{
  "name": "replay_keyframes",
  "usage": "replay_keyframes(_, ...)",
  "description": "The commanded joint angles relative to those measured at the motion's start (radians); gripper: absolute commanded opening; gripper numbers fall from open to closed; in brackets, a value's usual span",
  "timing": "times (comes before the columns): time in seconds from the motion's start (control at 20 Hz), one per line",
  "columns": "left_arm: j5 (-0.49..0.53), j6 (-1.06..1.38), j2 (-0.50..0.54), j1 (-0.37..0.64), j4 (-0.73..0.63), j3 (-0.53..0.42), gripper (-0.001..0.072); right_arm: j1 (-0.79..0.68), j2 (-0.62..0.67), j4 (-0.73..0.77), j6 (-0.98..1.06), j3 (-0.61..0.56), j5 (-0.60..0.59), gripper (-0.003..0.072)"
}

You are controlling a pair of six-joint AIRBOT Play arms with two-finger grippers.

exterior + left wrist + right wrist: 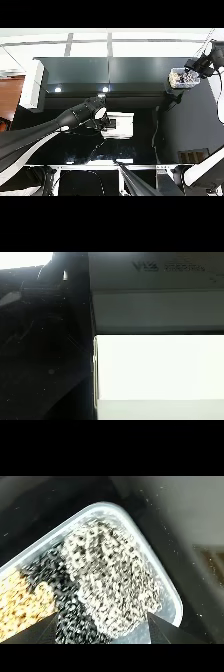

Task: Fold the box and place the chain.

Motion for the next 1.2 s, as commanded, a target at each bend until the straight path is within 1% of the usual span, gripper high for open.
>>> replay_keyframes(0.0, -0.001, 0.0, 0.0, 0.0, 0.0, 0.001, 0.0032, -0.03, -0.081, 0.039, -0.024, 0.089, 0.047, 0.0598)
replay_keyframes(0.25, 0.0, 0.0, 0.0, 0.0, 0.0, 0.001, 0.0032, -0.041, -0.108, 0.047, -0.034, 0.088, 0.011, 0.0598)
replay_keyframes(0.45, -0.001, -0.001, 0.0, 0.0, 0.0, 0.001, 0.0032, -0.041, -0.134, 0.052, -0.042, 0.088, 0.014, 0.0598)
replay_keyframes(0.5, -0.001, -0.001, 0.0, 0.0, 0.0, 0.001, 0.0032, -0.041, -0.142, 0.066, -0.045, 0.088, 0.014, 0.054)
replay_keyframes(0.55, 0.0, -0.001, 0.0, 0.0, 0.0, 0.001, 0.0032, -0.041, -0.146, 0.081, -0.053, 0.088, 0.018, 0.0531)
replay_keyframes(0.6, 0.0, 0.0, 0.0, 0.0, 0.0, 0.001, 0.0032, -0.04, -0.148, 0.108, -0.069, 0.088, 0.015, 0.0352)
replay_keyframes(0.7, 0.0, -0.001, 0.0, 0.0, 0.0, 0.001, 0.0032, -0.037, -0.138, 0.137, -0.106, 0.094, 0.028, 0.0061)
replay_keyframes(0.75, 0.0, -0.001, 0.0, 0.0, 0.0, 0.001, 0.0032, -0.037, -0.127, 0.133, -0.126, 0.104, 0.046, 0.0017)
replay_keyframes(0.95, 0.0, -0.001, 0.0, 0.0, 0.0, 0.001, 0.0032, -0.037, -0.024, 0.08, -0.214, 0.106, 0.095, 0.0016)
replay_keyframes(1.15, 0.002, -0.001, 0.0, 0.0, 0.0, 0.001, 0.0032, -0.037, 0.149, 0.069, -0.312, 0.106, 0.106, 0.0016)
